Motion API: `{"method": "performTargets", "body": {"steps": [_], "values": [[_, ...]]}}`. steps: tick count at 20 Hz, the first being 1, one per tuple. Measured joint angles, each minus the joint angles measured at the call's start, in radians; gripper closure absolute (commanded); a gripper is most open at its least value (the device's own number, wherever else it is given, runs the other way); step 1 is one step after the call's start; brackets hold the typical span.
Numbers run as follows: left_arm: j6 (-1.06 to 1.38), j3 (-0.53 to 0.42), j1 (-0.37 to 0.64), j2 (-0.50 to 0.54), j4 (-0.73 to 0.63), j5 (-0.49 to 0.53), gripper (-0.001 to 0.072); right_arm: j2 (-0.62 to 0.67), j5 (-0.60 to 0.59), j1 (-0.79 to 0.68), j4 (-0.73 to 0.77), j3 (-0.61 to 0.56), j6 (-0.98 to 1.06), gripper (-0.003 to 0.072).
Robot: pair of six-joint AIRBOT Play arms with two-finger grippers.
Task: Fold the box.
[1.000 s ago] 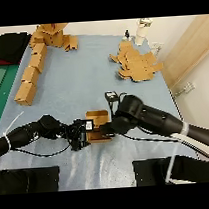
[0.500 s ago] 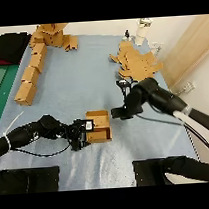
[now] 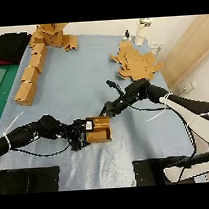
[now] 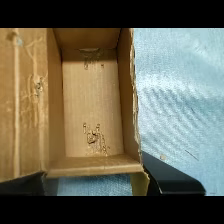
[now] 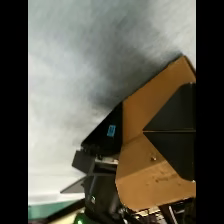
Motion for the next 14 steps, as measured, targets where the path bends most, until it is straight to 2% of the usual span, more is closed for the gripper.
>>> {"method": "performTargets", "body": {"steps": [6,14], "values": [[0.0,0.0,0.0,0.0,0.0,0.0,0.0237,0.032,-0.024,0.077,-0.018,-0.018,-0.147,0.0684],[0.0,0.0,0.0,0.0,0.0,0.0,0.0237,0.263,0.213,0.184,-0.187,-0.175,-0.179,0.0684]]}}
